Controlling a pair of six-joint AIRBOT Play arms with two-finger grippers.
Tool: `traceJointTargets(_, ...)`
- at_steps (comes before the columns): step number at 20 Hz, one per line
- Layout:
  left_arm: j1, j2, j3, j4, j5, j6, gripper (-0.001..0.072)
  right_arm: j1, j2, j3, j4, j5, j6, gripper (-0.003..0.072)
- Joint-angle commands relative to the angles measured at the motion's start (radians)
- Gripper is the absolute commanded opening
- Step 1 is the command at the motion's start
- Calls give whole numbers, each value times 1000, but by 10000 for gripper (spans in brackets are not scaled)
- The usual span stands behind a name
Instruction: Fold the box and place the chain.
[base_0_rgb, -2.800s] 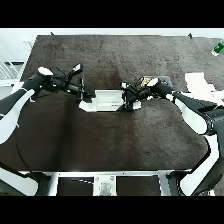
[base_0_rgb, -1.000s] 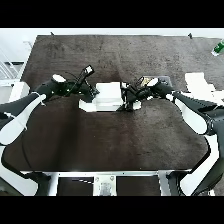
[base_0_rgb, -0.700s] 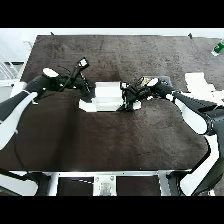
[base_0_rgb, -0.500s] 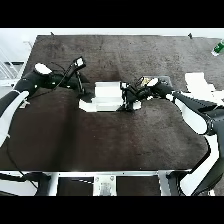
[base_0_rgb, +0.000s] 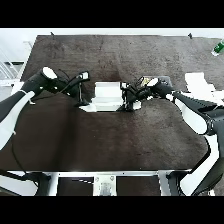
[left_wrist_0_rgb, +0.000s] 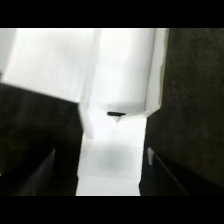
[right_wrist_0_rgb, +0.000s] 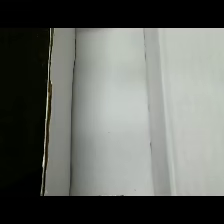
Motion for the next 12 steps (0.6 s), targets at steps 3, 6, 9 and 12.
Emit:
traceJointTargets(3, -60, -45, 0, 54, 51, 12, 655, 1, -1, 0, 1, 0, 0, 503)
traceJointTargets(6, -60, -54, 1, 55, 60, 1, 640, 1, -1, 0, 1, 0, 0, 503)
traceJointTargets(9, -60, -54, 1, 35, 61, 3, 544, 1, -1, 0, 1, 0, 0, 503)
traceJointTargets(12, -60, -56, 0, 27, 53, 10, 544, 1, -1, 0, 0, 0, 0, 503)
